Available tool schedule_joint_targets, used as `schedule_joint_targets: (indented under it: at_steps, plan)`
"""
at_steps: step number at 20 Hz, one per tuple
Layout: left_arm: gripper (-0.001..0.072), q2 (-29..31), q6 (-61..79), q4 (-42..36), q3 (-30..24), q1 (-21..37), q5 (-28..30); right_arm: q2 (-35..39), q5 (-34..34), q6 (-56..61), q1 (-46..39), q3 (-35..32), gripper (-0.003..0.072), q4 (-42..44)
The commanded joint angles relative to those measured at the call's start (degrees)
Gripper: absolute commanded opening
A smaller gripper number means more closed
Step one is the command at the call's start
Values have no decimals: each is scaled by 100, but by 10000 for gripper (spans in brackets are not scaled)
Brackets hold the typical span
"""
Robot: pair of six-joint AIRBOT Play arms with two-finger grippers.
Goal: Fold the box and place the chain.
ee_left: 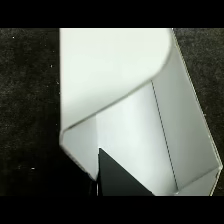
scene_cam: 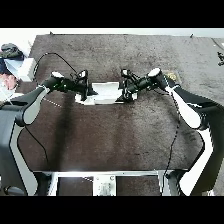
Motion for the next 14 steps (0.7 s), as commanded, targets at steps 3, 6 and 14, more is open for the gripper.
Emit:
schedule_joint_targets:
  at_steps: [3,6,14]
  plan:
    - [12,-2,-2,0,-2,-2,2,-116,114,26,31,26,658,44]
    - [12,-2,-2,0,-2,-2,0,-142,13,20,31,28,659,61]
    - [11,-2,-2,0,-2,-2,0,-173,-164,-151,92,26,658,15]
